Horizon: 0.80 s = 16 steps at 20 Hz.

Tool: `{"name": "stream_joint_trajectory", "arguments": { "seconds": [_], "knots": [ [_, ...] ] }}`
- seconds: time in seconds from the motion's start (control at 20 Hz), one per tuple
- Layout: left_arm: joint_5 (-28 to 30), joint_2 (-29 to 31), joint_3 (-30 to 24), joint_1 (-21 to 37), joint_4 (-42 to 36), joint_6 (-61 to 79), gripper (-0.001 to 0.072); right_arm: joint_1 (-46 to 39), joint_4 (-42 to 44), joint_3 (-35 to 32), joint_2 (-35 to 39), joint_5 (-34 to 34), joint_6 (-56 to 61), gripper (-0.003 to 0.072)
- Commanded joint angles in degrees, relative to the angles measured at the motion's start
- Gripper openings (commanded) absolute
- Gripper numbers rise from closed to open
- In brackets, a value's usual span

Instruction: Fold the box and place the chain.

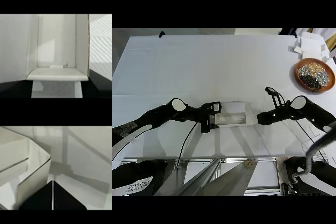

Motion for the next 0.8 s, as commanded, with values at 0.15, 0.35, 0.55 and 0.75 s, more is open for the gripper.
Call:
{"name": "stream_joint_trajectory", "arguments": {
  "seconds": [0.15,0.35,0.55,0.75],
  "knots": [
    [0.0,0.0,0.0,0.0,0.0,0.0,0.0008,0.5,2.8,0.1,3.1,0.7,-1.0,0.0136],
    [0.0,0.0,0.0,0.0,0.0,0.0,0.0008,0.5,5.2,0.9,6.4,0.8,-1.0,0.0206],
    [0.0,0.0,0.0,0.0,0.0,0.0,0.0008,2.4,7.1,1.6,6.7,0.5,-1.0,0.0208],
    [0.0,0.0,0.0,0.0,0.0,0.0,0.0008,5.0,7.8,1.6,6.7,-0.9,-0.8,0.0282]
  ]
}}
